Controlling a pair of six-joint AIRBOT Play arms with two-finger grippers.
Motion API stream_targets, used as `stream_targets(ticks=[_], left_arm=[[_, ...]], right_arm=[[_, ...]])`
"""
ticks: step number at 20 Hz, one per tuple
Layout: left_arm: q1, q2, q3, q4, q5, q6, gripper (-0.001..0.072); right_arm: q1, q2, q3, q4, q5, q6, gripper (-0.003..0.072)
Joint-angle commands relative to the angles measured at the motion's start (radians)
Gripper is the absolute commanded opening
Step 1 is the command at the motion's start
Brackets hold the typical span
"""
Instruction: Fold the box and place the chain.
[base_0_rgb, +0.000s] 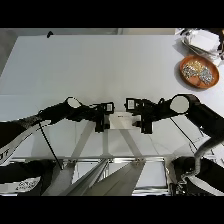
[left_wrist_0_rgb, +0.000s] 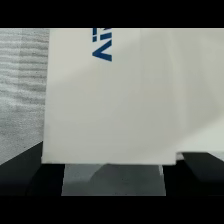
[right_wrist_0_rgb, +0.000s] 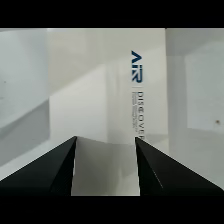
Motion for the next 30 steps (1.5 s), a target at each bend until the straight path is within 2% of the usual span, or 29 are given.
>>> stream_targets(ticks=[1,6,10,17,21,30], left_arm=[[0.001,0.001,0.0,0.0,0.0,0.0,0.021],[0.001,0.001,0.0,0.0,0.0,0.0,0.021],[0.001,0.001,0.0,0.0,0.0,0.0,0.021],[0.001,0.001,0.0,0.0,0.0,0.0,0.021],[0.001,0.001,0.0,0.0,0.0,0.0,0.021],[0.001,0.001,0.0,0.0,0.0,0.0,0.021]], right_arm=[[0.014,-0.013,0.0,-0.026,-0.041,0.001,0.0401],[0.053,-0.021,0.0,-0.026,-0.056,-0.006,0.0403],[0.101,-0.021,0.0,-0.04,-0.127,-0.006,0.0403],[0.101,-0.034,0.0,-0.017,-0.114,-0.005,0.0402],[0.101,-0.037,0.0,-0.001,-0.066,-0.005,0.0401],[0.101,-0.061,0.0,0.005,-0.072,-0.007,0.0389]])
